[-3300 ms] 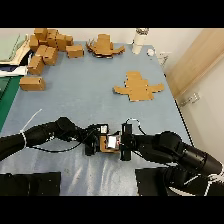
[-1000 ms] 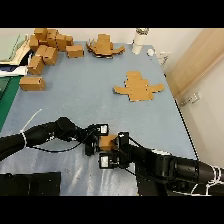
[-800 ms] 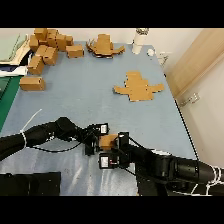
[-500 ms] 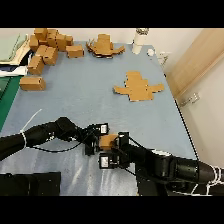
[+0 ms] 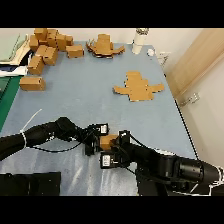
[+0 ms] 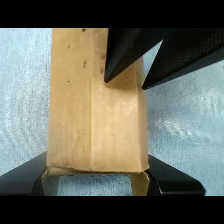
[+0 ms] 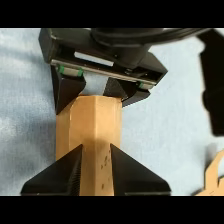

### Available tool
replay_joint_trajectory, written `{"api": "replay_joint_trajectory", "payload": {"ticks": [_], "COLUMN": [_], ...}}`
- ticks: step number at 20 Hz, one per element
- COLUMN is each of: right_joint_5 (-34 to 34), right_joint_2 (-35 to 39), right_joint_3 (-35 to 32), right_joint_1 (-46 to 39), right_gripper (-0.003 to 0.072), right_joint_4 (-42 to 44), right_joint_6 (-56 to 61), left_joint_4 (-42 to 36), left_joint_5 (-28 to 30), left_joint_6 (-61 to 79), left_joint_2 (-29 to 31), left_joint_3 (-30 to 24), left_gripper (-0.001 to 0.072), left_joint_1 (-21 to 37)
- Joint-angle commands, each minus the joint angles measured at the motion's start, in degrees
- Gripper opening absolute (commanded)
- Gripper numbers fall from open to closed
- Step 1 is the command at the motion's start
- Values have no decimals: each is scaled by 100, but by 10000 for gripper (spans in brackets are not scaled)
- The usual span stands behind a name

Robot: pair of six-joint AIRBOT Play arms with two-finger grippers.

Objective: Fold the box.

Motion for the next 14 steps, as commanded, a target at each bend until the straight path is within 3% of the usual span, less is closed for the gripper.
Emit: {"api": "replay_joint_trajectory", "payload": {"ticks": [1,6,7,14], "right_joint_5": [-31,-83,-96,-85], "right_joint_2": [22,9,9,-90], "right_joint_3": [76,74,74,74], "right_joint_1": [2,-2,-2,0], "right_gripper": [257,256,206,154], "right_joint_4": [-42,-122,-188,-289], "right_joint_6": [0,7,68,192], "left_joint_4": [0,0,0,0], "left_joint_5": [2,2,2,2], "left_joint_6": [0,0,0,0], "left_joint_2": [-4,-4,-4,-4], "left_joint_3": [4,4,4,4], "left_gripper": [472,472,472,472], "left_joint_1": [-2,-2,-2,-2]}}
